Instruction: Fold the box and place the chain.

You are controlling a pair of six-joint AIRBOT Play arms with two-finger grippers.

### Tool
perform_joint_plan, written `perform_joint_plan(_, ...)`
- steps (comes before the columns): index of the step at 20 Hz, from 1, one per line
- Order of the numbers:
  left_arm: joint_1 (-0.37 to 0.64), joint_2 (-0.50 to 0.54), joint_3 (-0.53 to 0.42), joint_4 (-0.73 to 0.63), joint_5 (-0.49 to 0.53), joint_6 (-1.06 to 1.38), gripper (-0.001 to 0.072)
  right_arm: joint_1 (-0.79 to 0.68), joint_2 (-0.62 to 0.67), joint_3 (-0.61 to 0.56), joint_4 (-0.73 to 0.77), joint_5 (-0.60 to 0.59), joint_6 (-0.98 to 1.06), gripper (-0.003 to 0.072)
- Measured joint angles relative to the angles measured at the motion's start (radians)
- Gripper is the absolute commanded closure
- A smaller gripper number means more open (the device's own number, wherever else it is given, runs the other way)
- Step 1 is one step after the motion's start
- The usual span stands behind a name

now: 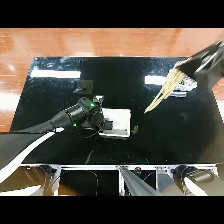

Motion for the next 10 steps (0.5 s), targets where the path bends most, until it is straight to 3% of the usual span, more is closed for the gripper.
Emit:
perform_joint_plan(5,0.000,0.000,0.000,0.001,-0.001,0.000,0.0692,0.139,0.006,-0.076,0.096,0.046,0.014,0.0658)
perform_joint_plan(10,0.000,0.000,0.000,0.001,-0.001,0.000,0.0692,0.248,0.006,-0.168,0.148,-0.007,0.018,0.0659)
